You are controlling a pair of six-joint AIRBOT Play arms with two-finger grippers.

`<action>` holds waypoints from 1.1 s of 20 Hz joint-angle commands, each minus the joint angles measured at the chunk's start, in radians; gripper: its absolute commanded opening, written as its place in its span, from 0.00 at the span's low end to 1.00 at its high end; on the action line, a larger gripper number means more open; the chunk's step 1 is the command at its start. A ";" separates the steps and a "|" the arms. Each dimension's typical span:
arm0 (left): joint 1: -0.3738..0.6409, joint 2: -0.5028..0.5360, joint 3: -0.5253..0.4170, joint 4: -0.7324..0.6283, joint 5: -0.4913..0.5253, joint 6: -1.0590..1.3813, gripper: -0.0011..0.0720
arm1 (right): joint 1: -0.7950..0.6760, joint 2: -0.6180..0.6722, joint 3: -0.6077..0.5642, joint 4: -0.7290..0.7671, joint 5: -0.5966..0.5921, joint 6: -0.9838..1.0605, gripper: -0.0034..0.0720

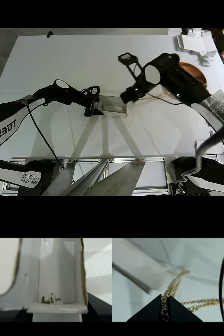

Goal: Fold the box and place the chain.

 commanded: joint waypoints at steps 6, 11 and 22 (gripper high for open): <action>0.000 0.000 0.000 0.000 0.000 0.000 0.45 | 0.098 -0.036 -0.001 0.218 -0.237 0.021 0.06; 0.000 0.000 0.000 0.000 0.000 0.000 0.45 | 0.098 -0.073 -0.001 0.188 -0.238 0.021 0.06; 0.000 0.000 0.000 0.000 0.000 0.000 0.45 | -0.033 0.092 -0.001 -0.173 0.018 0.141 0.06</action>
